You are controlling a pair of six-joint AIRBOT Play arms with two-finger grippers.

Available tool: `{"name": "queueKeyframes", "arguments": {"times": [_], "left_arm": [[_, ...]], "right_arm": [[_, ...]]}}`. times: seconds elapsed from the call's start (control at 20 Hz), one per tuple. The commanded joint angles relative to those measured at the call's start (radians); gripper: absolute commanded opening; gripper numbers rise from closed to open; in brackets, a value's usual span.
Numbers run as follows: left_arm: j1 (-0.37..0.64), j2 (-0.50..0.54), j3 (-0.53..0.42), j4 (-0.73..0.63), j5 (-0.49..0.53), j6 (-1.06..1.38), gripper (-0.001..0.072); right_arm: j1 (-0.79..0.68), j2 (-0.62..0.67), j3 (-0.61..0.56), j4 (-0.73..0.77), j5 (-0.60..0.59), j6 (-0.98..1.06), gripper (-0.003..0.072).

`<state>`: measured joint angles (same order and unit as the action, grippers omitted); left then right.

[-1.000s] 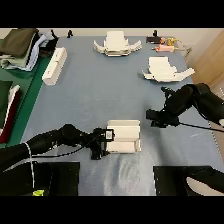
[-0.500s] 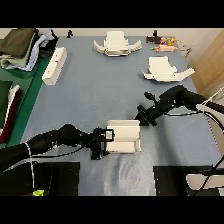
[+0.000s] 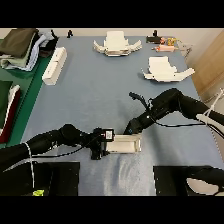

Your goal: Fold the box.

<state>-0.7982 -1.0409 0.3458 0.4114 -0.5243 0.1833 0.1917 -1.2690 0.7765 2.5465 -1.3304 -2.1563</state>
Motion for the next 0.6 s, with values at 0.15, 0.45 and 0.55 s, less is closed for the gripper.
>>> {"name": "queueKeyframes", "arguments": {"times": [0.15,0.45,0.55], "left_arm": [[0.0,0.0,0.0,0.0,0.0,0.0,0.0472],[0.0,0.0,0.0,0.0,0.0,0.0,0.0472],[0.0,0.0,0.0,0.0,0.0,0.0,0.0472]], "right_arm": [[0.199,0.236,-0.099,-0.24,0.288,-0.052,0.0004],[0.383,0.428,-0.269,-0.417,0.629,-0.051,0.0004],[0.428,0.469,-0.283,-0.429,0.695,-0.051,0.0004]]}}
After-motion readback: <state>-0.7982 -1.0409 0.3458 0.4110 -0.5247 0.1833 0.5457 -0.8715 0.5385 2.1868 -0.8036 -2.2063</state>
